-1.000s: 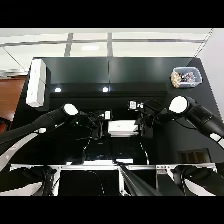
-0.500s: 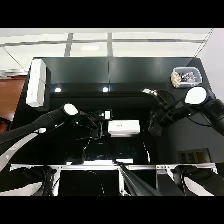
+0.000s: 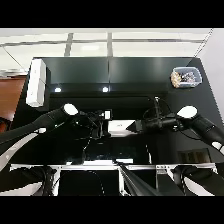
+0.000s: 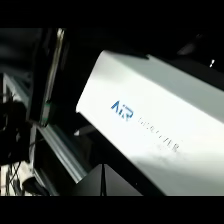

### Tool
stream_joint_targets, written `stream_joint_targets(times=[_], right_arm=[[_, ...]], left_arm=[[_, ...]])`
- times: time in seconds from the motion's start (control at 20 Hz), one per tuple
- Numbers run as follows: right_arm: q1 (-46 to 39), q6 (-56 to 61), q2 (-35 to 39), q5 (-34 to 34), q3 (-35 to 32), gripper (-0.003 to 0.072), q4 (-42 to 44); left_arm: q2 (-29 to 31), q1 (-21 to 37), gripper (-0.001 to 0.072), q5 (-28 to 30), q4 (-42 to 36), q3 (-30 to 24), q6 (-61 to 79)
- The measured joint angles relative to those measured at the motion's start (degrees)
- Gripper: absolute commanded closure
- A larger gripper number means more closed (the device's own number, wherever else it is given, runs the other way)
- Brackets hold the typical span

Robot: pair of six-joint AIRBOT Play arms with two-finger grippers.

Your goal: Fold the box and place the chain.

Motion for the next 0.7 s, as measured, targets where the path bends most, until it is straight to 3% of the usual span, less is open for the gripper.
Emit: stream_joint_targets(times=[0.2, 0.7], right_arm=[[0.94, 2.38, -1.42, -4.79, -0.79, 0.0673, -0.87], [1.25, 6.36, -2.49, -8.39, -1.07, 0.0673, -5.18]], left_arm=[[0.0, 0.0, 0.0362, 0.0, -0.02, 0.0, 0.0], [0.0, 0.0, 0.0359, 0.0, -0.02, 0.0, 0.02]])
